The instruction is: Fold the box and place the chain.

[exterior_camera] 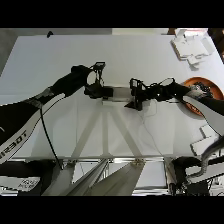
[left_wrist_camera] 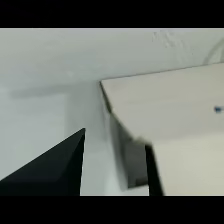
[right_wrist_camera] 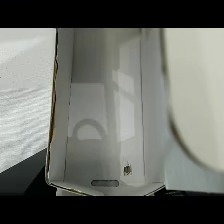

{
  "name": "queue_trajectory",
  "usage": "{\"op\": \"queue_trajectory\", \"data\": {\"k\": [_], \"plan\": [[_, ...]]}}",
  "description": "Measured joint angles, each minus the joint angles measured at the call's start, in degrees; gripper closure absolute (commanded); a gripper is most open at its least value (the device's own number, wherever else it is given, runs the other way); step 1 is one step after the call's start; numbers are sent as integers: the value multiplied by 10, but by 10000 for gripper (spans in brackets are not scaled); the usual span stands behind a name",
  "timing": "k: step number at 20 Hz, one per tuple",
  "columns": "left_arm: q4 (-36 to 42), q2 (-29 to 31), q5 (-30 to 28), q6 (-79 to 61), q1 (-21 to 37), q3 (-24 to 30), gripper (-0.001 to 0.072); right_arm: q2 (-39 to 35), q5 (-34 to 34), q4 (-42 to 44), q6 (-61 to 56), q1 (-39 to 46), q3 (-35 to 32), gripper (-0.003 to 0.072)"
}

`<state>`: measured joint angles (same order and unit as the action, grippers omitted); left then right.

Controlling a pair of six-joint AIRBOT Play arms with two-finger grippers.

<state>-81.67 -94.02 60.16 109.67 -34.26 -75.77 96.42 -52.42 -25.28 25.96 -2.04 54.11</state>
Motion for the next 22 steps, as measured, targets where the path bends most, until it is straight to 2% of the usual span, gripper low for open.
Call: {"op": "queue_trajectory", "data": {"k": [7,12,15,19,20,21,22], "plan": [[59,90,101,-170,47,0,295,0,-1,0,0,0,0,165],[227,114,160,-483,138,14,294,0,-1,0,0,0,0,165],[301,117,141,-686,191,50,290,0,-1,0,0,0,0,165],[343,99,98,-938,238,100,287,0,-1,0,0,0,0,165],[353,85,93,-998,245,106,200,0,-1,0,0,0,0,165],[367,68,87,-1052,250,111,77,0,-1,0,0,0,0,165],[387,50,83,-1101,253,114,12,0,-1,0,0,0,0,165]]}}
